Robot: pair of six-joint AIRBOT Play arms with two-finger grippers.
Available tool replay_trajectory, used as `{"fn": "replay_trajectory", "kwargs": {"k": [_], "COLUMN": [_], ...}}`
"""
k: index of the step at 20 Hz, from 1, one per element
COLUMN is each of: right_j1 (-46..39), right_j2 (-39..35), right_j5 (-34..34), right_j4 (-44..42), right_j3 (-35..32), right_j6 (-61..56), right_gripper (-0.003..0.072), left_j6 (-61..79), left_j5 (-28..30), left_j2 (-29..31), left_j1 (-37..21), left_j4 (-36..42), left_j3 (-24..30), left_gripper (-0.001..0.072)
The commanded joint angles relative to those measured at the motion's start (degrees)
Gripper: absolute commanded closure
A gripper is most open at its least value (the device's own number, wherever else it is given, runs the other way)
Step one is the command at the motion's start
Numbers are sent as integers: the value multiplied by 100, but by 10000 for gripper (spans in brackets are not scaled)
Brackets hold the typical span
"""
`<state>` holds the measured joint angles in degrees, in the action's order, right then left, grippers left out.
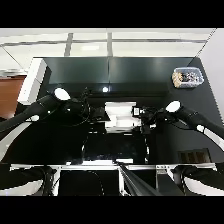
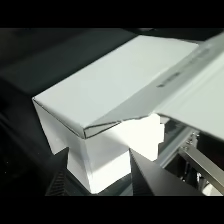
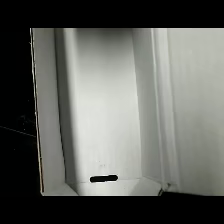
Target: Fold the box and place the chain.
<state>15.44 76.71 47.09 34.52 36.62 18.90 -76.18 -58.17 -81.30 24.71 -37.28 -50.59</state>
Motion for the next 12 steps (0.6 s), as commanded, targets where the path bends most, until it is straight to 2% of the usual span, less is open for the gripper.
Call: {"fn": "replay_trajectory", "kwargs": {"k": [1, 6, 9, 12], "right_j1": [4, 4, 4, 4], "right_j2": [0, 0, 0, 0], "right_j5": [2, 2, -15, -94], "right_j4": [-2, -2, -2, -2], "right_j3": [2, 2, 2, 2], "right_j6": [0, 0, 0, 0], "right_gripper": [483, 483, 483, 483], "left_j6": [-887, -1882, -2573, -3174], "left_j5": [516, 962, 1045, 1043], "left_j2": [-2, -2, -2, -17], "left_j1": [339, 717, 920, 1139], "left_j4": [-710, -1545, -2199, -2767], "left_j3": [-103, -103, -105, -184], "left_gripper": [271, 272, 303, 303]}}
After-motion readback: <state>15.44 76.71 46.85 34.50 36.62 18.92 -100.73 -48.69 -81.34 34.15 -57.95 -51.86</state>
